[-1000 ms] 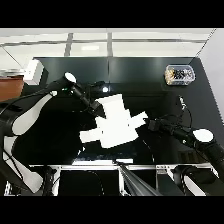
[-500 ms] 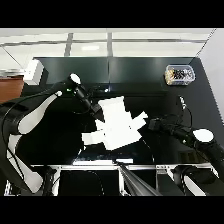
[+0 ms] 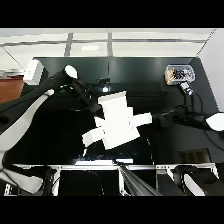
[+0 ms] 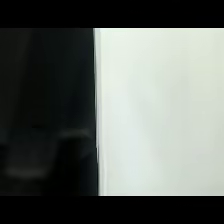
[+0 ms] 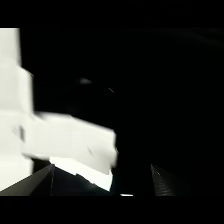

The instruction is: Fold the box and place the chain.

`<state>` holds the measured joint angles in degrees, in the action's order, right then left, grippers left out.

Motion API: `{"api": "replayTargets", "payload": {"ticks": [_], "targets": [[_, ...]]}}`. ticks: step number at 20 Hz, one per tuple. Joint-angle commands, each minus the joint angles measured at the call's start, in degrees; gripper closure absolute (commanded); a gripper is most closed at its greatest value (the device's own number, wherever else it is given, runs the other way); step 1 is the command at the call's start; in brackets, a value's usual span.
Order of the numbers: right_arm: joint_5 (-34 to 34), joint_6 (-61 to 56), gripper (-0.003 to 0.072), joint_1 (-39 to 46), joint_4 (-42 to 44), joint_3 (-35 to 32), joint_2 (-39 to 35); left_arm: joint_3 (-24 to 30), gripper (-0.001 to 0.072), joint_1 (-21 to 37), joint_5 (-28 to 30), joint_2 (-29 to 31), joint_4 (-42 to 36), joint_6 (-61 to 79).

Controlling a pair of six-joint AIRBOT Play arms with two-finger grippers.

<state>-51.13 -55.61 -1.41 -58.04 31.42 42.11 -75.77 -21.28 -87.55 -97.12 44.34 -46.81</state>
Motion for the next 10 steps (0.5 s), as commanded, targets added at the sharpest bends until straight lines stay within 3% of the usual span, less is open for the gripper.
{"api": "replayTargets", "payload": {"ticks": [1, 3, 5, 7, 10], "targets": [[-9.5, -2.1, -0.0017, 3.5, -15.6, 4.7, 0.0, 9.7, 0.0687, -3.0, 19.4, 11.6, 1.5, 9.7], [-8.9, -2.1, -0.0017, 3.6, -16.0, 4.7, 0.0, 15.6, 0.0687, -4.7, 28.5, 17.4, 1.5, 20.8], [-6.8, -2.7, -0.0017, 3.5, -12.2, 4.7, 0.0, 16.8, 0.0687, -6.7, 28.4, 18.1, 4.5, 36.2], [-5.4, 0.7, -0.0017, 3.5, -7.4, 4.5, 0.0, 16.8, 0.0687, -8.9, 31.3, 16.9, 9.4, 38.9], [-5.0, 16.3, -0.0017, 3.5, -0.2, 2.6, 0.0, 16.8, 0.0682, -11.0, 36.0, 14.5, 11.2, 38.9]]}}
